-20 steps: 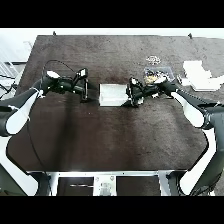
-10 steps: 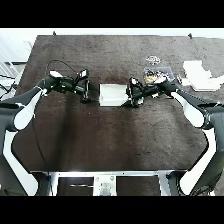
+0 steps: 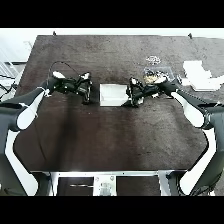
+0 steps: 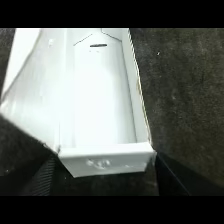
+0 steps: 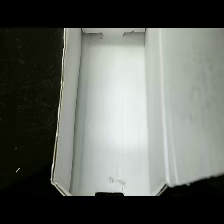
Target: Fold the box and place the chain.
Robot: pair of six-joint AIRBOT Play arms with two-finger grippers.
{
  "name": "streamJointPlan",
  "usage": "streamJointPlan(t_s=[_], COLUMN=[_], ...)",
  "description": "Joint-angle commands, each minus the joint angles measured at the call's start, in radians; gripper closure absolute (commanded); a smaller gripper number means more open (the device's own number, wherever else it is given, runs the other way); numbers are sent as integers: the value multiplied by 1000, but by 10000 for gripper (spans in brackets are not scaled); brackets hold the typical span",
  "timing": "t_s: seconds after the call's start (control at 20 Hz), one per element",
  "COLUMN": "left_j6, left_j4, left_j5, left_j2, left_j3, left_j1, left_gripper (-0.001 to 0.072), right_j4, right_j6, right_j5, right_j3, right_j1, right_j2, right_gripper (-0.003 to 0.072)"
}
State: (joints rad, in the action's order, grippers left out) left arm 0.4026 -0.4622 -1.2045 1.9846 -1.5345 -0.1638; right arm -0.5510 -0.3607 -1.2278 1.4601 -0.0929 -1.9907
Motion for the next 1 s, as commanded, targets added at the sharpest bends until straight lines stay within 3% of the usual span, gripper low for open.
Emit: streamJointPlan(t_s=[0.0,0.95], left_j6=[17,-2], left_j4=[-10,29], left_j5=[25,14], left_j2=[6,114], left_j3=[-1,-70], left_j1=[-20,-52], left_gripper=[-7,3], right_j4=[0,0], right_j6=[0,0], right_j5=[0,0], right_j3=[0,0], right_j1=[-2,-2], right_j2=[0,0], right_gripper=[118,118])
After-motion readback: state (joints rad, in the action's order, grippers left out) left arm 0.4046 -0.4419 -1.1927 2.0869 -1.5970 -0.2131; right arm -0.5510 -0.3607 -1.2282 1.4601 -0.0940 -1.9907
